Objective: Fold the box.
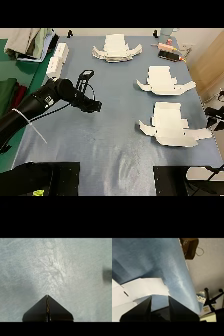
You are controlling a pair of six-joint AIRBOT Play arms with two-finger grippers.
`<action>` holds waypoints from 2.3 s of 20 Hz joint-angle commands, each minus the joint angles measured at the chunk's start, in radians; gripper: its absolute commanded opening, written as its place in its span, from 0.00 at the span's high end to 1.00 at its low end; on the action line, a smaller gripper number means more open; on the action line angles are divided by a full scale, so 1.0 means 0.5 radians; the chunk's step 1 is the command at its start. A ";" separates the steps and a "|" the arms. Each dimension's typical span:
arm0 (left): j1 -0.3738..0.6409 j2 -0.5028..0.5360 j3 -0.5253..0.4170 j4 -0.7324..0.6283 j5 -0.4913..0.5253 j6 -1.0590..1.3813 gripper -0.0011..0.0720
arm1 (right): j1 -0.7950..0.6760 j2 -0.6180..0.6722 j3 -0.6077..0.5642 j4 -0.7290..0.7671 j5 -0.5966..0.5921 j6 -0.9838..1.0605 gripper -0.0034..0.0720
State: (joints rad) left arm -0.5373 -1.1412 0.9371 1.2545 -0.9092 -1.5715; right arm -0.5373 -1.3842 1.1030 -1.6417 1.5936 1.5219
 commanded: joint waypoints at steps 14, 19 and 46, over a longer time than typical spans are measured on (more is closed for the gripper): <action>0.003 0.001 0.002 -0.130 -0.054 0.000 0.96 | -0.433 -0.134 -0.096 0.581 -0.021 -0.573 0.53; 0.003 0.001 0.002 -0.134 -0.095 -0.001 0.96 | -0.435 -0.163 -0.096 0.762 0.029 -0.715 0.61; 0.005 0.745 -0.588 -0.311 -0.382 0.112 0.96 | 1.203 1.208 -1.590 1.578 -0.999 -0.021 0.66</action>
State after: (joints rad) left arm -0.5350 -0.7998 0.6754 1.1027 -1.0939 -1.5166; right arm 0.0181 -0.8318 0.3786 -0.8444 1.1652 1.4689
